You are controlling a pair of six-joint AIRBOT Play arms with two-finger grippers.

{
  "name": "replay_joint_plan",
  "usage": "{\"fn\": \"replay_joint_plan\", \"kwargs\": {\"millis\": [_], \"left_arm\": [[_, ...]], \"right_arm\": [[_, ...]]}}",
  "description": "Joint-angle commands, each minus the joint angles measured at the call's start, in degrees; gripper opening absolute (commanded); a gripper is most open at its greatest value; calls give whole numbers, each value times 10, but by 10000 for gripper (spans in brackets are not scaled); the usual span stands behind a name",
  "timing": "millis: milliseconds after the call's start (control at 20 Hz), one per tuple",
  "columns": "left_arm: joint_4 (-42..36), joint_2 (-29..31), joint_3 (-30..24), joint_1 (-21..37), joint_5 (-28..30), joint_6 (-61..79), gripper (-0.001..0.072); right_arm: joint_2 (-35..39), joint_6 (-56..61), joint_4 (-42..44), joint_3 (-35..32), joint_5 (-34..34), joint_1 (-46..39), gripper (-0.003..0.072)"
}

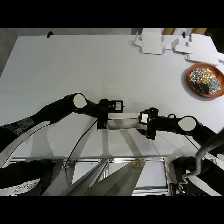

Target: Fold the box and place the chain.

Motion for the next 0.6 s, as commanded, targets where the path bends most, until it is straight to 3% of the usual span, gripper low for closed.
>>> {"fn": "replay_joint_plan", "kwargs": {"millis": [0,550], "left_arm": [[0,0,0,0,0,0,14],[0,0,0,0,0,0,14]], "right_arm": [[-46,-94,62,3,34,-32,645],[-148,-126,97,54,106,-59,643]]}}
